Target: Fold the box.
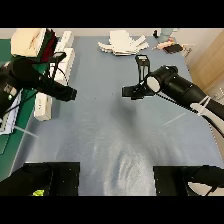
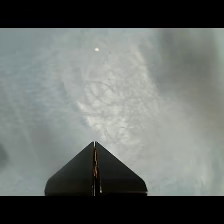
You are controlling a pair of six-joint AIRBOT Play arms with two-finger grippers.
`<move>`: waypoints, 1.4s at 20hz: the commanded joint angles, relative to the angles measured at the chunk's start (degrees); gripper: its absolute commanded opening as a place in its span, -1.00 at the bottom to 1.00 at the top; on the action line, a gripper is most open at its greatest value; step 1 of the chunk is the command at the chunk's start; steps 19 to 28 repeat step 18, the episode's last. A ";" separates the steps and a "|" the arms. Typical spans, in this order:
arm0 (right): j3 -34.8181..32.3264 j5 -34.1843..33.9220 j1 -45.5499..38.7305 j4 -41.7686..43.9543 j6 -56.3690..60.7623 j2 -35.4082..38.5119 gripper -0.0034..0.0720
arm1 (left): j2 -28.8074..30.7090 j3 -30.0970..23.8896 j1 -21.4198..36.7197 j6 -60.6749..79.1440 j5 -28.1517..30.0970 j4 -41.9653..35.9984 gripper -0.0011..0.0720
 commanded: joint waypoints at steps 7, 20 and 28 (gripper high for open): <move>2.05 0.46 0.07 5.20 -1.86 -3.63 -0.90 | 7.04 -10.73 -3.98 -2.91 4.92 -0.26 -0.92; 2.03 0.48 0.04 5.25 -1.86 -3.63 -0.90 | 7.06 -10.73 -3.98 -2.91 4.94 -0.26 -0.92; 2.03 0.48 0.04 5.25 -1.86 -3.63 -0.90 | 7.06 -10.73 -3.98 -2.91 4.94 -0.26 -0.92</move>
